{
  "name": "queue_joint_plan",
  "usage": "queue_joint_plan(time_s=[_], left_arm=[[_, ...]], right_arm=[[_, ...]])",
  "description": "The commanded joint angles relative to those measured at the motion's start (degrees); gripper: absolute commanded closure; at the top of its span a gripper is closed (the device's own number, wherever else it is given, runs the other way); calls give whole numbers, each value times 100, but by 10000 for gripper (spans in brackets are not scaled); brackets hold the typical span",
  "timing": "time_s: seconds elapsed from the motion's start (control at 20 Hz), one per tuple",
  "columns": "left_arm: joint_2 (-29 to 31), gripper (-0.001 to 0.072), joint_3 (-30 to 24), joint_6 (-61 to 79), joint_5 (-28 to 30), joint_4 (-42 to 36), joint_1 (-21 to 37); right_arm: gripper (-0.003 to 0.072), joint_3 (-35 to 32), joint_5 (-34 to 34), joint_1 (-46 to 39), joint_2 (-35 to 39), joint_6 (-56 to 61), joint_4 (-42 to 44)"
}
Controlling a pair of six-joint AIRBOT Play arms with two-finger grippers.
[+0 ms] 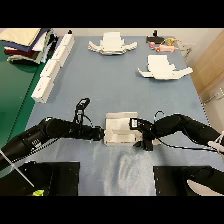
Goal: Fold the box.
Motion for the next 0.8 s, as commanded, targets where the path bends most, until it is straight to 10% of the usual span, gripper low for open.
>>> queue_joint_plan(time_s=[0.0, 0.15, 0.25, 0.75], left_arm=[[-83, 395, 20, 2, 63, -177, 0], [-85, 392, 22, 9, 166, -490, -2], [-170, 133, 39, 122, 13, -623, -87], [-1462, 186, 1200, -2527, -254, 1661, -933]], right_arm=[[190, 7, 2, -2, 2, 2, 0], [190, 7, 0, -2, 2, 2, 0], [190, 7, 2, -2, 2, 2, 0], [190, 7, 0, -2, 2, 2, 0]])
